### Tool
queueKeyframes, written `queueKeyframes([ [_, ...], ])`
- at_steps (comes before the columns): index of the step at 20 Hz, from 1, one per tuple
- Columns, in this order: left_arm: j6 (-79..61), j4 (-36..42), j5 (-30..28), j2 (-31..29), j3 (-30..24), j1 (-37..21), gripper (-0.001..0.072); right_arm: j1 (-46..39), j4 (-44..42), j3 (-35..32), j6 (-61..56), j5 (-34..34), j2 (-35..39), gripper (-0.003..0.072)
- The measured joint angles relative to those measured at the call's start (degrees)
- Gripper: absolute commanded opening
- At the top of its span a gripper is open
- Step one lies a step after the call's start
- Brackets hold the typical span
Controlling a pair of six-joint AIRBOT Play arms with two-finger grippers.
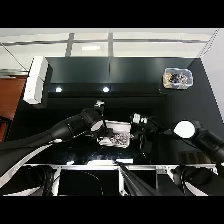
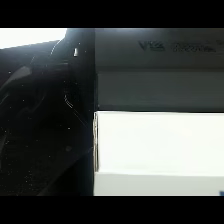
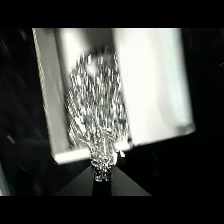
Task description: Fold the box and place the chain.
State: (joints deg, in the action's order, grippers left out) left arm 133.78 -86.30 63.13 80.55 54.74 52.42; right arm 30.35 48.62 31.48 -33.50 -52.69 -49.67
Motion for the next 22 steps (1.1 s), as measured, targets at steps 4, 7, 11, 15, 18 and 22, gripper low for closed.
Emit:
queueKeyframes([
  [4, 0.02, 0.0, -0.02, 0.0, 0.0, 0.0, 0.0028, 1.6, -9.22, 3.23, -8.94, 2.23, 0.66, 0.0062],
  [7, 0.02, 0.02, -0.02, 0.0, 0.0, 0.0, 0.0029, 2.71, -12.92, 4.02, -12.41, 4.2, -0.17, 0.0289],
  [11, 0.02, 0.02, -0.02, 0.02, 0.0, 0.0, 0.003, -1.77, -8.92, 5.09, -18.32, 0.63, 2.21, 0.0289],
  [15, 0.72, 0.76, 0.09, 0.02, 0.07, -0.02, 0.0027, -12.52, -3.02, 6.23, -21.75, -6.45, 8.72, 0.0289],
  [18, 3.67, 1.33, 0.96, 0.07, 0.63, 0.0, 0.0028, -18.45, -1.42, 6.49, -22.58, -10.03, 11.8, 0.0289],
  [22, 7.26, 1.25, 0.63, 0.07, 1.36, -0.15, 0.0044, -21.38, -0.79, 6.64, -23.15, -11.69, 13.27, 0.0289],
])
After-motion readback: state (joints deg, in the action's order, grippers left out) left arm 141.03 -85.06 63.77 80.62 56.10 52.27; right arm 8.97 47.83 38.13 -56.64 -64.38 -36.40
